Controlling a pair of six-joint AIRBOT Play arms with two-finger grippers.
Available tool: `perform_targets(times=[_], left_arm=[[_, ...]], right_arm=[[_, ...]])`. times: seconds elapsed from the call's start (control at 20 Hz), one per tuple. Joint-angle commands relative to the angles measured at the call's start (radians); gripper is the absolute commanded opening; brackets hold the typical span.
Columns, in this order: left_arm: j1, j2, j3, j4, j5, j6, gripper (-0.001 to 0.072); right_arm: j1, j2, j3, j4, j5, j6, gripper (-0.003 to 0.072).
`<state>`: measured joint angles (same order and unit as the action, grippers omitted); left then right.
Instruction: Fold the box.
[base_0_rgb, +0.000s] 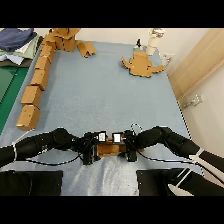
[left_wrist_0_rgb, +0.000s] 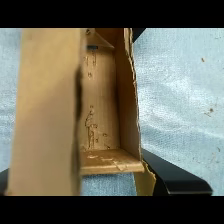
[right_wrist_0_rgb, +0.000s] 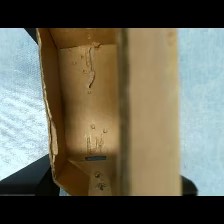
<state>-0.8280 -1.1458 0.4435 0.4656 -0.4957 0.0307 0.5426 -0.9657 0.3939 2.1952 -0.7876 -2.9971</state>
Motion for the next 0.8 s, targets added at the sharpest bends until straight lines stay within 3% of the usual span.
perform_targets(times=[0.0,0.05,0.75], left_arm=[[0.0,0.001,-0.001,0.002,0.007,0.0,0.0659],[0.0,0.001,-0.001,0.002,0.011,0.0,0.0601],[0.0,0.001,0.0,0.002,0.025,0.0,0.0602]], right_arm=[[0.001,0.001,0.0,0.0,0.0,0.0,0.0505],[0.001,0.001,0.0,0.0,0.0,0.0,0.0505],[0.001,0.001,0.0,0.0,0.0,0.0,0.0505]])
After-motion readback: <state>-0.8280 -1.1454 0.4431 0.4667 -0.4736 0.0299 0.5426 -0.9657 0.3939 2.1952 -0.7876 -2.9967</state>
